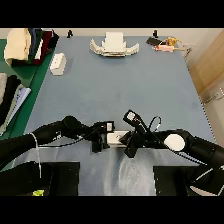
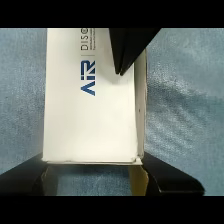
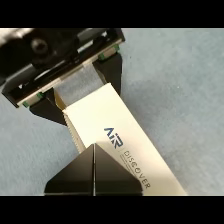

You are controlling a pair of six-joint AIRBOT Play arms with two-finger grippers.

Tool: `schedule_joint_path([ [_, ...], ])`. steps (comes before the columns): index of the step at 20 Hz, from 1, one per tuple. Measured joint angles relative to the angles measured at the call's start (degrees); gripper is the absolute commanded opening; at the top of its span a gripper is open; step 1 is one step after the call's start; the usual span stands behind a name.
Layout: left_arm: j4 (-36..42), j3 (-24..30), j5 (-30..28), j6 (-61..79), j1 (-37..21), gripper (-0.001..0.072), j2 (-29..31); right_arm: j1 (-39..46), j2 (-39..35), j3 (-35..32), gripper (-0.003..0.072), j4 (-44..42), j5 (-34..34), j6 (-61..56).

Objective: Fold the box.

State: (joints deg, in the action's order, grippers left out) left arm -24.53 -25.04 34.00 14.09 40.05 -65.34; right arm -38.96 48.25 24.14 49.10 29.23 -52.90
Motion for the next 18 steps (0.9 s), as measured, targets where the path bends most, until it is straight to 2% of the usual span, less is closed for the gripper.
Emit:
schedule_joint_path([
  [10, -0.09, 0.00, 0.00, 0.09, 0.00, 0.0351, 0.00, -0.02, 2.93, 0.24, 0.0003, -0.17, 0.87, 0.00],
  [18, 0.04, 0.00, 0.02, -0.15, 0.00, 0.0351, 0.00, -0.04, -3.72, 2.19, 0.0004, 2.40, 1.73, -0.02],
])
